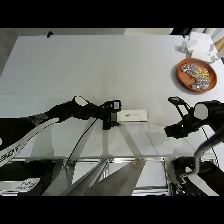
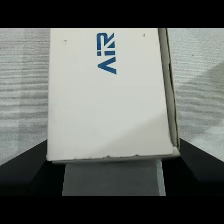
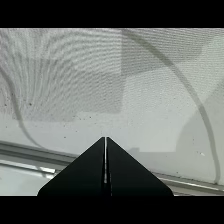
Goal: Fold the box and place the chain.
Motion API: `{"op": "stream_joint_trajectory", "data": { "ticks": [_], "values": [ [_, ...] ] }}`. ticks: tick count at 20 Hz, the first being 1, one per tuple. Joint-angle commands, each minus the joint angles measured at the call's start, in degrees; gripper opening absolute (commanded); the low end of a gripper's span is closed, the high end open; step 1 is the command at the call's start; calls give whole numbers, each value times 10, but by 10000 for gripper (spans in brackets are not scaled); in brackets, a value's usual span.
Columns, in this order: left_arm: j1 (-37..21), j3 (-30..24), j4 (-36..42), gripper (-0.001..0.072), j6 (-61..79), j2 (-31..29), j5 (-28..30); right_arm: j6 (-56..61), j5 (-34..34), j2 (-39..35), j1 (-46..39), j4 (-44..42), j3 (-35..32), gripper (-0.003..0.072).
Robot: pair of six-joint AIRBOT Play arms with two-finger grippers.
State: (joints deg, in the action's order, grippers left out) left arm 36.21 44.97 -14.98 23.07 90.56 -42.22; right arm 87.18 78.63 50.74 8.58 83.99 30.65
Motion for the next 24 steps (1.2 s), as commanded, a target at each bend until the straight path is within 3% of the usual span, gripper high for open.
{"op": "stream_joint_trajectory", "data": {
  "ticks": [1, 9, 13, 19, 24],
  "values": [
    [0, 0, 0, 12, 0, 0, 0, 0, 0, 0, 0, 0, 0, 18],
    [-2, 0, -1, 4, -2, -5, -1, 0, 0, 0, 0, 0, 0, 18],
    [-40, 0, -27, 3, -90, -68, 0, 0, 0, 0, 0, 0, 0, 18],
    [-204, 0, -257, 3, -400, -215, -16, 0, 0, 0, 0, 0, 0, 18],
    [-371, 0, -301, 2, -492, -268, -37, 0, 0, 0, 0, 0, 0, 18]
  ]
}}
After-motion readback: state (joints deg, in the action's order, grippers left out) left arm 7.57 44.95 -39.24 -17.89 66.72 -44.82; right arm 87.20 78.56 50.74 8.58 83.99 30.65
